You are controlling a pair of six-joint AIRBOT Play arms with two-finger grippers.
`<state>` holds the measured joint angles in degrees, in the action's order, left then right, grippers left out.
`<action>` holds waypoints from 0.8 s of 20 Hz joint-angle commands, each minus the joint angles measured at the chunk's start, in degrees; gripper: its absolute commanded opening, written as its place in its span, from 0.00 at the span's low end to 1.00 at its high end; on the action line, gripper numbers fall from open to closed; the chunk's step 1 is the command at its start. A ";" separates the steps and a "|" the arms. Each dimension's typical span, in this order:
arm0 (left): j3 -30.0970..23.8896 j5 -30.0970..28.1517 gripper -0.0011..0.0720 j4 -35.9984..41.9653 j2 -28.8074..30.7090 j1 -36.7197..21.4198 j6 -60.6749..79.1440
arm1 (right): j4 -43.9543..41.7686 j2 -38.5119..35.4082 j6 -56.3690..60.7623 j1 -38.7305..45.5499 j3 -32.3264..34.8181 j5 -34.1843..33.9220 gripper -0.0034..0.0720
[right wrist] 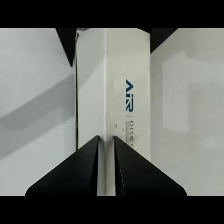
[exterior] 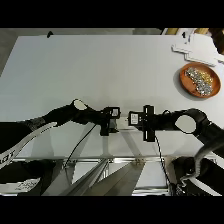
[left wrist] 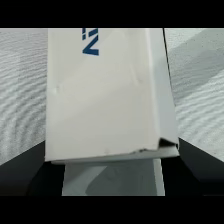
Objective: Fold the box and place the chain.
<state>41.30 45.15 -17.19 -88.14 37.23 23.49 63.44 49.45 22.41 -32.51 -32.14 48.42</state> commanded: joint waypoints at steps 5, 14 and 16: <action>0.02 0.07 0.25 -0.04 0.02 0.00 0.04 | 1.31 0.02 -0.02 0.02 0.00 -2.34 0.15; 0.02 0.07 0.25 -0.04 0.02 0.00 0.04 | 1.44 0.15 -0.02 0.02 0.00 0.15 0.16; 0.02 0.09 0.25 -0.04 0.02 0.00 0.04 | 1.42 1.05 -0.02 0.00 0.00 0.28 0.17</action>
<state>41.32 45.10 -17.19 -88.14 37.21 23.55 64.75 49.80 22.37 -32.51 -32.16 48.21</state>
